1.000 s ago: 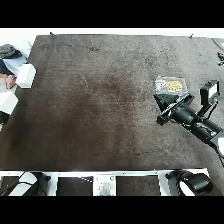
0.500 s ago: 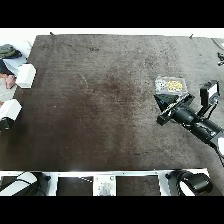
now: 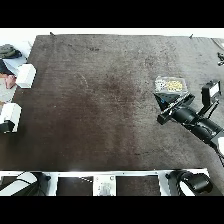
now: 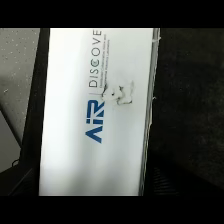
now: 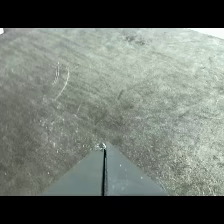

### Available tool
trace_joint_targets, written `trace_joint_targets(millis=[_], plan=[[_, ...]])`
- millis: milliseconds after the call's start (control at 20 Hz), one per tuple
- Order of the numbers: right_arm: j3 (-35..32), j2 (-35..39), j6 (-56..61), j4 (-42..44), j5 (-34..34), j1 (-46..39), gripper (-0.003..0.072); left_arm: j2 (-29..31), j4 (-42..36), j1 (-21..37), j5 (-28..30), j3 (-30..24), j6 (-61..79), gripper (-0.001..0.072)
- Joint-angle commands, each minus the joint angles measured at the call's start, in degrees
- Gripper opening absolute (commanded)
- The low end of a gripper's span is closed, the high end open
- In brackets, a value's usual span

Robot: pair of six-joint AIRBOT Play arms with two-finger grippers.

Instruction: Fold the box and place the chain.

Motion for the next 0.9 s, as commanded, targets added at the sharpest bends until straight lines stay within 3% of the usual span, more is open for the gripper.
trace_joint_targets(millis=[0, 150, 350, 550, 650, 700, 850], plan=[[0.0, 0.0, -0.1, 2.2, -1.7, 0.0, -0.0017, 0.0, 0.6, 0.0, -2.6, 0.0, 0.5, 0.072], [0.0, 0.0, 0.9, 2.3, -2.1, 0.0, -0.0017, 2.8, 0.3, 0.0, -3.3, 0.9, 0.5, 0.072], [0.0, 0.1, 1.4, 4.3, -2.3, 0.0, -0.0017, 8.3, -1.8, 0.0, -7.9, 7.7, -0.1, 0.072], [0.1, 0.1, 1.4, 4.5, -2.3, 0.0, -0.0017, 9.3, -21.0, -0.6, -13.8, 14.6, 2.2, 0.0675], [0.1, 0.1, 1.4, 4.5, -2.3, 0.0, -0.0017, 9.3, -30.6, -3.5, -16.4, 17.4, 6.3, 0.0173], [0.1, 0.3, 1.4, 5.4, -2.3, 0.0, -0.0017, 9.3, -34.4, -6.2, -16.5, 18.8, 7.4, 0.0008], [0.0, 2.1, 1.4, 6.3, -3.6, 0.0, -0.0017, 10.7, -37.2, -16.4, -9.2, 21.7, 8.0, 0.0004]])
